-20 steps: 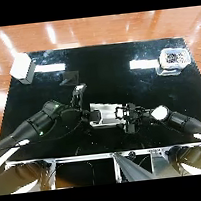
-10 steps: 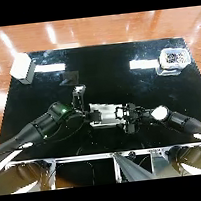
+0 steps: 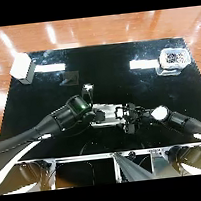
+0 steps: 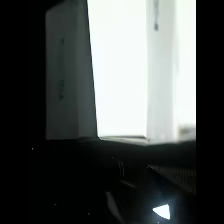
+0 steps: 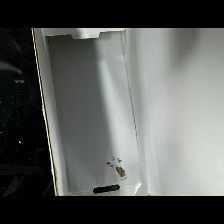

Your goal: Fold the box and place the chain.

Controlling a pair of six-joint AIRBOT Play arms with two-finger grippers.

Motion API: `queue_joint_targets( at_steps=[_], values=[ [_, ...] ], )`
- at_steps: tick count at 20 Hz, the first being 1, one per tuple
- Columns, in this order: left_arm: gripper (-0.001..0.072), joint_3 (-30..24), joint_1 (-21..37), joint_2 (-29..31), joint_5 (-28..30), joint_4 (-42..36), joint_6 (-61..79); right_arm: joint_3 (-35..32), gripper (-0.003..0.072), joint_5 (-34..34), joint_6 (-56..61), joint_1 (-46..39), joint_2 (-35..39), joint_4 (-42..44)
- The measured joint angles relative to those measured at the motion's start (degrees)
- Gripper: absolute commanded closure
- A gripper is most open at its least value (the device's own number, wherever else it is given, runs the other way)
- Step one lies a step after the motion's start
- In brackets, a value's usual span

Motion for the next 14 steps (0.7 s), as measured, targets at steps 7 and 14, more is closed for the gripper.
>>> queue_joint_targets(
  at_steps=[7,14],
  values=[
    [0.026,1.01,-1.01,-1.09,1.05,1.66,-1.68,0.0,0.0192,-0.04,0.0,0.0,0.0,0.0],
    [0.0343,1.09,-0.37,-1.88,0.46,1.86,-1.88,0.0,0.0192,-0.02,0.0,0.0,0.0,0.0]
  ],
)
